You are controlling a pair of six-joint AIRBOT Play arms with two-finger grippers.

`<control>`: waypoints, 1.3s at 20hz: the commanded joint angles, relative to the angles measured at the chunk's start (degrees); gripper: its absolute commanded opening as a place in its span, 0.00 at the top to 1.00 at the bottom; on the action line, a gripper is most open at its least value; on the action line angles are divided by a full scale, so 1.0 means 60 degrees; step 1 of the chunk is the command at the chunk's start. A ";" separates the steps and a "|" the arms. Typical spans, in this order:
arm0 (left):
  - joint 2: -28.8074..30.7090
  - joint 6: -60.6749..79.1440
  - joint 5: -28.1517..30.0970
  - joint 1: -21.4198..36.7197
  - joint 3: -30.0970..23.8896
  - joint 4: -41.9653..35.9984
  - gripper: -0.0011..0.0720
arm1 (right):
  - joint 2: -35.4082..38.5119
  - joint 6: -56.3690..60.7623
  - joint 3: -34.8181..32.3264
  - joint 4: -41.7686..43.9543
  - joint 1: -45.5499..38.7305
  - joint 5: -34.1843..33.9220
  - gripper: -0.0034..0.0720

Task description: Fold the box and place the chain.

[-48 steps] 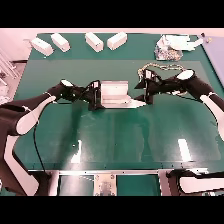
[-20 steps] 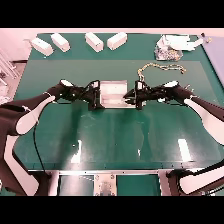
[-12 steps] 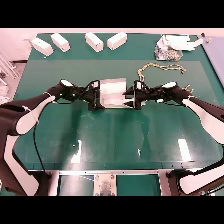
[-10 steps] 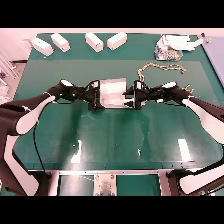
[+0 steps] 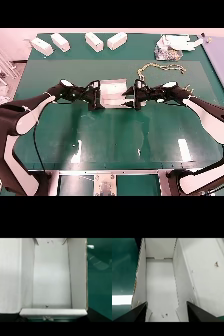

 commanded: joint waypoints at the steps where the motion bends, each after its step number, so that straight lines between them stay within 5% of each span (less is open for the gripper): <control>1: -0.0004 -0.0007 0.0029 -0.0004 0.0007 -0.0007 0.34 | 0.0007 0.0546 0.0018 -0.0007 0.0025 0.0266 0.13; 5: -0.0004 -0.0007 0.0029 -0.0004 0.0007 -0.0007 0.34 | 0.0007 0.0419 0.0029 -0.0069 -0.0127 0.0240 0.19; 7: -0.0004 -0.0007 0.0029 -0.0004 0.0007 -0.0007 0.34 | 0.0011 0.0517 0.0040 -0.0277 -0.0240 0.0248 0.63; 14: -0.0004 -0.0007 0.0025 -0.0004 0.0007 -0.0007 0.34 | 0.0011 0.0943 0.0168 -0.1002 -0.0612 0.0259 0.71; 24: -0.0004 -0.0007 0.0029 -0.0004 0.0007 -0.0007 0.34 | 0.0634 0.1537 0.0929 -0.0648 -0.0838 0.2572 0.77; 26: -0.0004 -0.0007 0.0025 -0.0004 0.0007 -0.0007 0.34 | 0.1016 0.1657 0.0933 -0.0656 -0.0947 0.2554 0.94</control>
